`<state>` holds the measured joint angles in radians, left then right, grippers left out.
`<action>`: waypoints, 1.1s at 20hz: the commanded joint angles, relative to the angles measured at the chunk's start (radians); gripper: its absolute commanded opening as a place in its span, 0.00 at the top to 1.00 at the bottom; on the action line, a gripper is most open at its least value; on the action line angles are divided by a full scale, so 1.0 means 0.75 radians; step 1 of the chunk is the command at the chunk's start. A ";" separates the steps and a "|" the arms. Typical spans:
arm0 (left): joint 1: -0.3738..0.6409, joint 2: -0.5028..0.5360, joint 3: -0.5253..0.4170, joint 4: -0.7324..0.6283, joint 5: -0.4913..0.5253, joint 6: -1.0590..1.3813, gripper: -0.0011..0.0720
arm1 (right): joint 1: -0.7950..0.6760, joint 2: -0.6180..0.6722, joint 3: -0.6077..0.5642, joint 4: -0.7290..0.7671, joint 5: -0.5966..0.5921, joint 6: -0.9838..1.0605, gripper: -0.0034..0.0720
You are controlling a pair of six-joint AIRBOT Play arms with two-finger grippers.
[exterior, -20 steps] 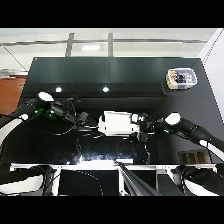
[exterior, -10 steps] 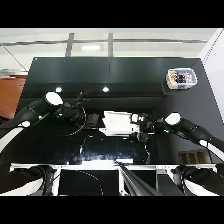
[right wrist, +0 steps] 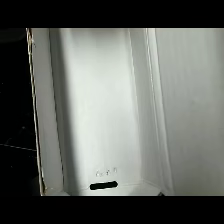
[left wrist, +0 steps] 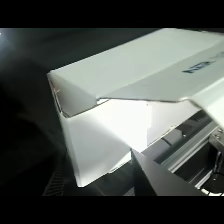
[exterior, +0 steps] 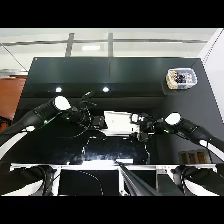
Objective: Fold the box and place the chain.
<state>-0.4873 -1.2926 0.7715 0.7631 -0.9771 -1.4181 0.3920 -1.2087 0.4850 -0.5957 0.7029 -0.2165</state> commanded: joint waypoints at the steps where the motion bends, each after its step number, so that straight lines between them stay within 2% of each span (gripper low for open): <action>1: -0.006 0.002 0.002 0.034 0.023 -0.061 0.35 | 0.001 0.000 -0.001 0.001 0.000 0.001 0.34; 10: -0.010 0.001 0.002 0.030 0.082 -0.181 0.35 | 0.001 0.000 -0.001 0.001 0.000 0.001 0.34; 14: -0.063 0.001 0.049 0.068 0.127 -0.220 0.35 | 0.001 0.000 -0.001 0.001 0.000 0.001 0.34; 22: -0.084 0.001 0.091 0.134 0.100 -0.314 0.35 | 0.001 0.000 -0.001 0.001 0.000 0.001 0.34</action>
<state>-0.5465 -1.2919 0.8341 0.8299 -0.8974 -1.6146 0.3920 -1.2087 0.4850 -0.5957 0.7029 -0.2165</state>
